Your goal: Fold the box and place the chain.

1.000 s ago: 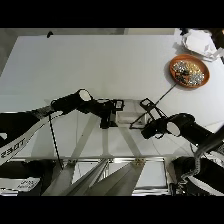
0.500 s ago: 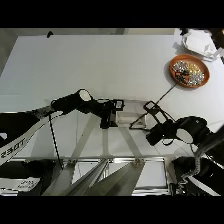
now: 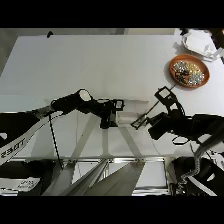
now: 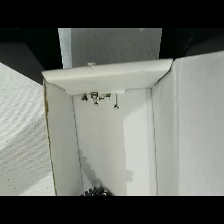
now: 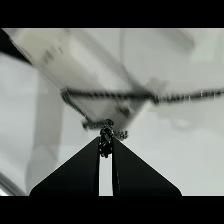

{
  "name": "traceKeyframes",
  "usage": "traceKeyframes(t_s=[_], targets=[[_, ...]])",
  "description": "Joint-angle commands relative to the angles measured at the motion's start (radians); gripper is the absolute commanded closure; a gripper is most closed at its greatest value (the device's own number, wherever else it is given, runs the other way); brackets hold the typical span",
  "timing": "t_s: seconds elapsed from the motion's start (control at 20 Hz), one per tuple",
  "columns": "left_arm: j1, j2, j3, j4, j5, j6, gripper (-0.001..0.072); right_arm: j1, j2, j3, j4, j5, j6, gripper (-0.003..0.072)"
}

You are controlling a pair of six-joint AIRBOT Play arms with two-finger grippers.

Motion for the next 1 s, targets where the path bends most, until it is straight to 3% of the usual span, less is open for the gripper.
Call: traceKeyframes(t_s=[0.0,0.25,0.4,0.75,0.95], targets=[[0.000,0.000,0.001,0.000,0.000,0.000,0.0371,0.001,0.003,0.040,0.079,-0.164,-0.021,0.0670],[0.000,0.000,0.001,0.000,0.000,0.000,0.0371,0.001,-0.129,0.040,0.223,-0.245,-0.100,0.0670],[0.000,0.000,0.001,0.000,0.000,0.000,0.0371,0.001,-0.234,0.040,0.230,-0.302,-0.100,0.0670],[0.000,0.000,0.001,0.000,0.000,0.000,0.0371,0.001,-0.365,0.040,0.216,-0.187,-0.100,0.0666],[0.000,0.000,0.001,0.000,0.000,0.000,0.0371,0.001,-0.385,0.040,0.212,-0.161,-0.100,0.0557]])
